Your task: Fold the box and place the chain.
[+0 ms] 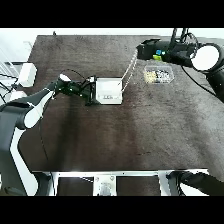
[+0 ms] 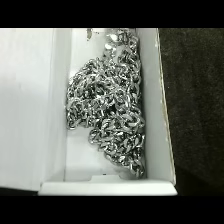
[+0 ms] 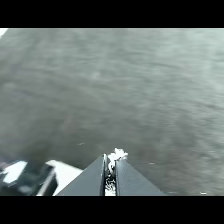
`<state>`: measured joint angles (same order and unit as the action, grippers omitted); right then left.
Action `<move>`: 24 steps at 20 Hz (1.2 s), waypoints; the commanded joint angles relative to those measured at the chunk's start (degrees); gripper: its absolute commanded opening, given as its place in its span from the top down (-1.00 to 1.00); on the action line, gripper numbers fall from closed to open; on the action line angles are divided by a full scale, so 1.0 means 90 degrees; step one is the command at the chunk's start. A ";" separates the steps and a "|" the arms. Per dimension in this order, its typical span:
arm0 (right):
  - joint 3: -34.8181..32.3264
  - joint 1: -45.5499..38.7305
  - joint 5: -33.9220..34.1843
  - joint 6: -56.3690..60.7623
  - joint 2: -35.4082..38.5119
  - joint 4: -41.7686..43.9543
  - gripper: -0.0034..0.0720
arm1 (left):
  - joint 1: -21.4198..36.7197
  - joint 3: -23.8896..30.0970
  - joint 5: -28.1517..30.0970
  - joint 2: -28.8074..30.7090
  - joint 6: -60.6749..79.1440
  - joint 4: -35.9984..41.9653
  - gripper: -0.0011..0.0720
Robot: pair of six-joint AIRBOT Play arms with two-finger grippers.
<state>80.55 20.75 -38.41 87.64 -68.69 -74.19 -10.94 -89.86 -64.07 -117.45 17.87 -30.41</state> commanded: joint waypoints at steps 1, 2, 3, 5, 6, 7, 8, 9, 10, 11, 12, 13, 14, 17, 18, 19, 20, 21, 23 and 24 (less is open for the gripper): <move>-0.0087 0.0641 0.0029 -0.0029 0.0124 -0.0039 0.88 | 0.0005 0.0000 0.0002 0.0000 0.0000 -0.0002 -0.47; -0.0163 0.0789 0.0197 -0.0029 0.0117 -0.0029 0.88 | 0.0005 0.0000 0.0002 0.0000 0.0000 0.0000 -0.47; -0.0255 0.0940 0.0367 -0.0029 0.0104 -0.0022 0.88 | 0.0005 0.0000 0.0000 0.0000 0.0000 -0.0002 -0.47; -0.0432 0.1115 0.0622 -0.0029 0.0029 -0.0019 0.88 | 0.0005 0.0000 0.0002 0.0000 0.0000 0.0000 -0.46; -0.0503 0.1141 0.0673 -0.0029 -0.0051 -0.0015 0.88 | 0.0005 0.0000 0.0002 0.0000 0.0000 -0.0002 -0.47; -0.0563 0.1139 0.0673 -0.0029 -0.0148 0.0012 0.88 | 0.0005 0.0000 0.0000 0.0000 0.0000 0.0000 -0.47; -0.0634 0.1137 0.0692 -0.0029 -0.0287 0.0010 0.88 | 0.0005 0.0000 0.0002 0.0000 0.0000 0.0000 -0.47; -0.0733 0.1137 0.0772 -0.0032 -0.0427 0.0007 0.88 | 0.0005 0.0000 0.0002 0.0000 0.0000 -0.0002 -0.47; -0.0891 0.1137 0.0984 -0.0032 -0.0614 0.0010 0.88 | 0.0005 0.0000 0.0002 0.0000 0.0000 -0.0002 -0.47; -0.1071 0.1137 0.1275 -0.0034 -0.0816 0.0005 0.88 | 0.0007 0.0000 0.0002 0.0000 0.0000 0.0000 -0.47; -0.1292 0.1137 0.1656 -0.0034 -0.1095 0.0005 0.88 | 0.0005 0.0000 0.0002 0.0000 0.0000 -0.0002 -0.47; -0.1486 0.1137 0.2045 -0.0036 -0.1392 0.0002 0.88 | 0.0005 0.0000 0.0002 0.0000 0.0000 -0.0002 -0.47; -0.1647 0.1137 0.2329 -0.0041 -0.1729 0.0000 0.80 | 0.0005 0.0000 0.0000 0.0000 0.0000 0.0000 -0.47; -0.1659 0.1071 0.2380 -0.0202 -0.2018 -0.0029 -0.36 | 0.0007 0.0000 0.0000 0.0000 0.0000 -0.0002 -0.47; -0.1659 0.1039 0.2382 -0.0389 -0.1804 -0.0044 -0.13 | 0.0005 0.0000 0.0000 0.0000 0.0000 -0.0002 -0.47; -0.1659 0.0969 0.2365 -0.0566 -0.1513 -0.0049 -0.11 | 0.0005 0.0000 0.0000 0.0000 0.0000 -0.0002 -0.47; -0.1659 0.0879 0.2251 -0.0804 -0.1139 -0.0148 -0.17 | 0.0005 0.0000 0.0000 0.0000 0.0000 -0.0002 -0.47; -0.1661 0.0748 0.2089 -0.0930 -0.0758 -0.0398 -0.32 | 0.0005 0.0000 0.0000 0.0000 0.0000 -0.0002 -0.47; -0.1664 0.0316 0.1872 -0.0933 -0.0032 -0.0952 -0.40 | 0.0005 0.0000 0.0002 0.0000 0.0000 -0.0002 -0.47; -0.1661 -0.0019 0.1943 -0.0935 0.0192 -0.0996 -0.40 | 0.0005 0.0000 0.0002 0.0000 0.0002 -0.0002 -0.47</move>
